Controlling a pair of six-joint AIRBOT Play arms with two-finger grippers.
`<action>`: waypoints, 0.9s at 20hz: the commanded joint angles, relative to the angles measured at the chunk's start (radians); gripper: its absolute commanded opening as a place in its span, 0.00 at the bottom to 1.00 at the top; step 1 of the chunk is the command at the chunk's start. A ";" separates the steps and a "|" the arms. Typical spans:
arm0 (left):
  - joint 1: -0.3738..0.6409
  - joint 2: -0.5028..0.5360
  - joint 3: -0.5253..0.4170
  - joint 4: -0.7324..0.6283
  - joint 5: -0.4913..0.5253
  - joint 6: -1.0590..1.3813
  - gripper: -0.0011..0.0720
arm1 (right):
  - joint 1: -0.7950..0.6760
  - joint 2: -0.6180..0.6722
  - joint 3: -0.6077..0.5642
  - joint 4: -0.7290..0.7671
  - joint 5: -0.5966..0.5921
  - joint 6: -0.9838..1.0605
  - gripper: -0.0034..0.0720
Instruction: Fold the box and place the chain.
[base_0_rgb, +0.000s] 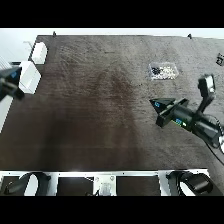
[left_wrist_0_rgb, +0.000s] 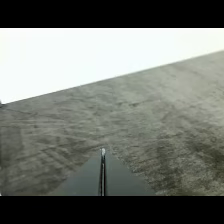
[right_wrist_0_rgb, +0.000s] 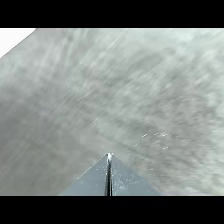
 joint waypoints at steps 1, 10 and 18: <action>0.001 0.289 -0.257 -0.052 0.119 0.021 0.04 | 0.000 0.148 -0.140 -0.068 -0.135 0.017 0.06; 0.001 0.431 -0.507 -0.032 0.064 -0.035 0.04 | 0.000 0.347 -0.356 -0.122 -0.161 0.017 0.06; 0.001 0.431 -0.515 -0.032 0.060 -0.155 0.04 | 0.001 0.347 -0.385 -0.113 -0.140 0.017 0.06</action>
